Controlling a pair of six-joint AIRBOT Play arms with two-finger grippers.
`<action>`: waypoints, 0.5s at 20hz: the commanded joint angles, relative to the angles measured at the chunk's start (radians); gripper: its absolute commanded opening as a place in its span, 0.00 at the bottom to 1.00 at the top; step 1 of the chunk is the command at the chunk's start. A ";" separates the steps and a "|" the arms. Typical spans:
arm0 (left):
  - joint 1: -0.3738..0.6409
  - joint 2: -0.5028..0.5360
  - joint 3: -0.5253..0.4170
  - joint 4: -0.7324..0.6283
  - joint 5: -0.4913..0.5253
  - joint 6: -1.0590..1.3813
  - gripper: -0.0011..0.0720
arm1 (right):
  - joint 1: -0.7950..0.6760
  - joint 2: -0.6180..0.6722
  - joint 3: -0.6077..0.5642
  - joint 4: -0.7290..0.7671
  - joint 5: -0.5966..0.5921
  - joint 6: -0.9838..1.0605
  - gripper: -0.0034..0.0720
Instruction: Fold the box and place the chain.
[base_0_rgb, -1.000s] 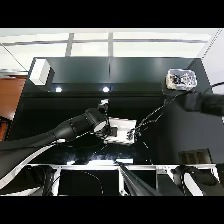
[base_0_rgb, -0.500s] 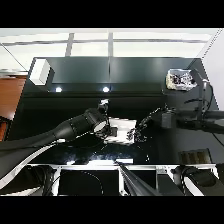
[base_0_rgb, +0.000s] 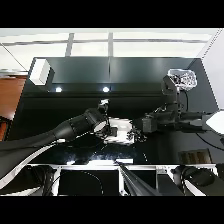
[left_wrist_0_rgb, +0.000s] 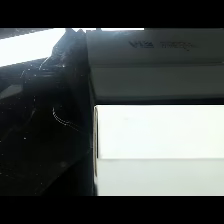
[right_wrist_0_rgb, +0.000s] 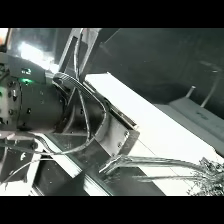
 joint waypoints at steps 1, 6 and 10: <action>0.000 0.000 0.000 0.000 -0.001 0.000 0.06 | -0.035 -0.014 0.011 -0.029 0.042 -0.013 0.71; 0.000 0.000 0.000 0.000 -0.001 0.000 0.06 | -0.367 0.052 0.011 -0.322 0.195 -0.205 0.71; 0.000 0.000 0.000 0.000 -0.002 0.000 0.06 | -0.528 0.053 -0.089 -0.371 0.061 -0.355 0.71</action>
